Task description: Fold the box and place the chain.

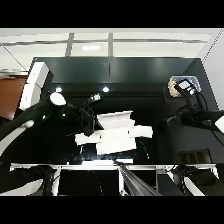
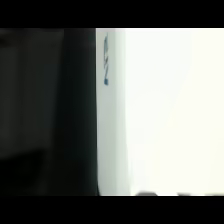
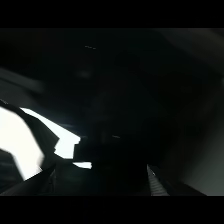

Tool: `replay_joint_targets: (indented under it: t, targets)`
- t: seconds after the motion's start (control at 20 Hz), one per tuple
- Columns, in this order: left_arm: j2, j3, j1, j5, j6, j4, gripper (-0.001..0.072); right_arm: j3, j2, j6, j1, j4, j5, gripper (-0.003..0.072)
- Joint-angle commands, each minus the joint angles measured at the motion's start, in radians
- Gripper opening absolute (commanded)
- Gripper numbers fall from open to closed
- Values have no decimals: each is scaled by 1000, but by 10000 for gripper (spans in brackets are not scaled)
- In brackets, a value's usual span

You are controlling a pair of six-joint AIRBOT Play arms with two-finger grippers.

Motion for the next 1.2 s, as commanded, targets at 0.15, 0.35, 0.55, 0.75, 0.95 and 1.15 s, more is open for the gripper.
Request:
replay_joint_targets:
  t: [0.15, 0.35, 0.55, 0.75, 0.95, 1.15]
  targets:
    - [162, -173, -43, 336, 288, 48, 34, 26, -3, -34, -5, -236, -90, 638]
    - [150, -172, -49, 317, 368, 33, 35, -1, -4, -50, -4, -27, -144, 637]
    - [143, -172, -49, 317, 374, 34, 35, -156, -5, -423, -3, 322, -211, 637]
    - [75, -172, -49, 312, 374, 33, 35, -300, -6, -782, -3, 615, -275, 638]
    - [61, -159, -49, 301, 374, 34, 35, -383, -6, -892, 42, 639, -286, 720]
    - [40, -139, -50, 296, 372, 32, 35, -395, -31, -961, 175, 637, -348, 720]
